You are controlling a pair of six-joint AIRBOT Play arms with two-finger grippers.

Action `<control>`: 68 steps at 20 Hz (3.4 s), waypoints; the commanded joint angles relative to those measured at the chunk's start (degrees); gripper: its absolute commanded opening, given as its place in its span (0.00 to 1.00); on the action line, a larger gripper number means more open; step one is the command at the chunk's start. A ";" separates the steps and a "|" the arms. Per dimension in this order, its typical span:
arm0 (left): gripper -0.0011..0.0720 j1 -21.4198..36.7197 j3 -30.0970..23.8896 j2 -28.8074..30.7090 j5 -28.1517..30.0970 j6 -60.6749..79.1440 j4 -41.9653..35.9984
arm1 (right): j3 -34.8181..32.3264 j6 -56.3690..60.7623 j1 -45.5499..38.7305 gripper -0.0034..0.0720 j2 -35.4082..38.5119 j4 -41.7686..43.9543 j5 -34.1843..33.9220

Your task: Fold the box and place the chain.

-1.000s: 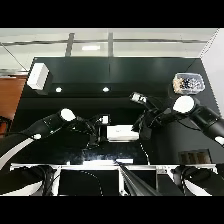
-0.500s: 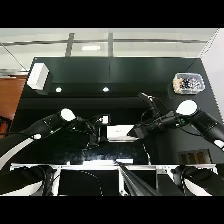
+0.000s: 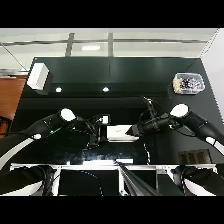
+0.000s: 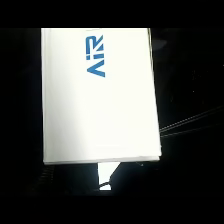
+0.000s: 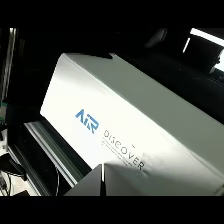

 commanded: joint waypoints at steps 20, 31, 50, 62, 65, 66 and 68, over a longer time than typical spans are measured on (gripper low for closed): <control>0.50 0.00 -0.02 -0.04 0.00 0.00 0.02 | 3.39 0.11 -1.49 0.07 0.52 -4.26 4.31; 0.50 0.00 0.00 -0.04 0.04 0.00 0.00 | 7.63 5.60 -21.77 0.06 13.05 -22.58 9.20; 1.00 0.46 0.24 6.12 -2.67 -7.41 5.57 | 7.65 20.74 -24.35 0.06 13.05 -35.36 -5.16; 0.99 -10.23 8.66 8.31 4.33 -23.15 7.74 | 7.63 22.01 -27.56 0.07 13.05 -37.90 -6.56; 0.99 -10.69 12.55 1.99 4.48 -23.58 4.85 | 7.63 21.99 -27.56 0.07 13.05 -37.90 -6.58; 0.99 -10.93 13.92 0.11 4.37 -23.58 4.57 | 7.63 21.99 -27.56 0.07 13.05 -37.90 -6.58; 0.99 -11.72 16.04 -2.58 4.17 -23.58 4.46 | 7.63 21.99 -27.56 0.07 13.05 -37.90 -6.56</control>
